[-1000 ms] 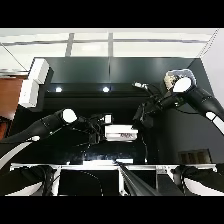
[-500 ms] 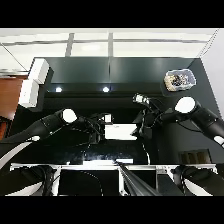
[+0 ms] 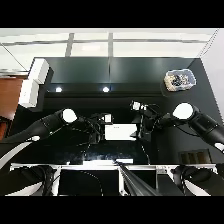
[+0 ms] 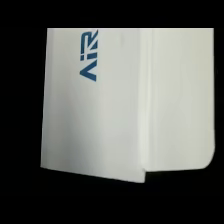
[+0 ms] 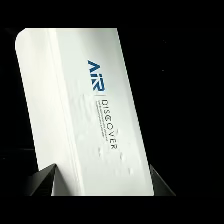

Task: Fold the box and place the chain.

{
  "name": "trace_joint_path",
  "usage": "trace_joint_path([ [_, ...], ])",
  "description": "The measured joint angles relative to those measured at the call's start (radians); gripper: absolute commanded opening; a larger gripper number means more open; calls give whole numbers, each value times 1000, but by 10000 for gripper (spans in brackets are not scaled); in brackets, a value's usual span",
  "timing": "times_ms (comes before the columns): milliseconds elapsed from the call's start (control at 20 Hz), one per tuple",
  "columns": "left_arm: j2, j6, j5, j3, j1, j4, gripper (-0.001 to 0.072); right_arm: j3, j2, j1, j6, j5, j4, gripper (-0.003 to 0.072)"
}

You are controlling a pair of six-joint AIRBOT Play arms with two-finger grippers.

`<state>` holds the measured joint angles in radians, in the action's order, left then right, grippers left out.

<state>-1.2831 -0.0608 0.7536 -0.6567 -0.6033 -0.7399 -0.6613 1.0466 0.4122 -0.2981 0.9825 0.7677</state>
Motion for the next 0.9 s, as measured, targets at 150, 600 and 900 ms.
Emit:
trace_joint_path([
  [150, 0, -3, 5, 0, 0, 1, 220, 0, -2, 2, 3, -27, 17, 673],
  [600, 0, 0, 10, 0, 0, 0, 220, -19, -2, 2, 3, -14, 26, 415],
  [900, 0, 0, 11, 0, 0, 0, 220, -21, -2, 2, 3, -1, 27, 321],
])
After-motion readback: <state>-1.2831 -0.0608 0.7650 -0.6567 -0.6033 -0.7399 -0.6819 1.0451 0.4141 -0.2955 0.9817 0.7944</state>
